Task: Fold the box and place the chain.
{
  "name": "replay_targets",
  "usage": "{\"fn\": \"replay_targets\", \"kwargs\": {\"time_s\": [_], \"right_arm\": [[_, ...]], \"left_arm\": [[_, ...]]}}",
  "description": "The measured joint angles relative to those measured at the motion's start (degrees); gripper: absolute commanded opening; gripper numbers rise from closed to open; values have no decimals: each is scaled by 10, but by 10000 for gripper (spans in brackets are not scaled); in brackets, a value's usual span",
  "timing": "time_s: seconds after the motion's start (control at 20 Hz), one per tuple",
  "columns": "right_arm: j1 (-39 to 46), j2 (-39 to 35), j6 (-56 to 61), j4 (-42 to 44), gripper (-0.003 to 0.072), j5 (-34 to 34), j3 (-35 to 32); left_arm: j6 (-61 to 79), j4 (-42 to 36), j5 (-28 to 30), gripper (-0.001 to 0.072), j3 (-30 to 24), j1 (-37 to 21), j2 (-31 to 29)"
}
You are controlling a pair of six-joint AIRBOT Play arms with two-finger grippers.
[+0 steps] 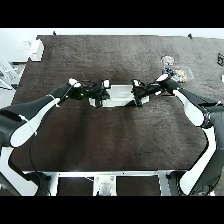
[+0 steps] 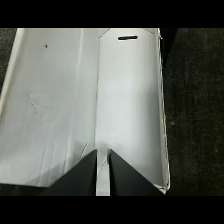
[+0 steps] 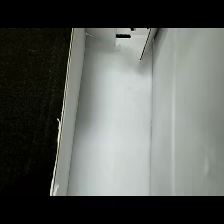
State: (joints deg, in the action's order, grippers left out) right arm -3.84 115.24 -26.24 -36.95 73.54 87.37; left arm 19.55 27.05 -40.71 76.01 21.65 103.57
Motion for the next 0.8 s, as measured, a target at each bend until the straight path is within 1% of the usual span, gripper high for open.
{"fn": "replay_targets", "kwargs": {"time_s": [0.05, 0.2, 0.3, 0.4, 0.6, 0.7, 0.8], "right_arm": [[0, 0, 0, 0, 537, 0, 0], [0, 0, 0, 0, 537, 0, 0], [0, 0, 0, 0, 537, 0, 0], [0, 0, 0, 0, 537, 1, 0], [0, 0, 0, 0, 537, 1, 0], [0, 0, 0, 0, 537, 1, 0], [0, 0, 1, 0, 537, 1, 0]], "left_arm": [[0, 6, 0, 24, 0, 0, -1], [-6, 26, -10, 18, 0, -6, -6], [-15, 34, -28, 17, 0, -23, -14], [-22, 31, -64, 17, 0, -48, -26], [-35, 0, -155, 16, 0, -111, -59], [-70, -7, -183, 16, 0, -128, -70], [-122, -11, -198, 16, 0, -138, -76]]}}
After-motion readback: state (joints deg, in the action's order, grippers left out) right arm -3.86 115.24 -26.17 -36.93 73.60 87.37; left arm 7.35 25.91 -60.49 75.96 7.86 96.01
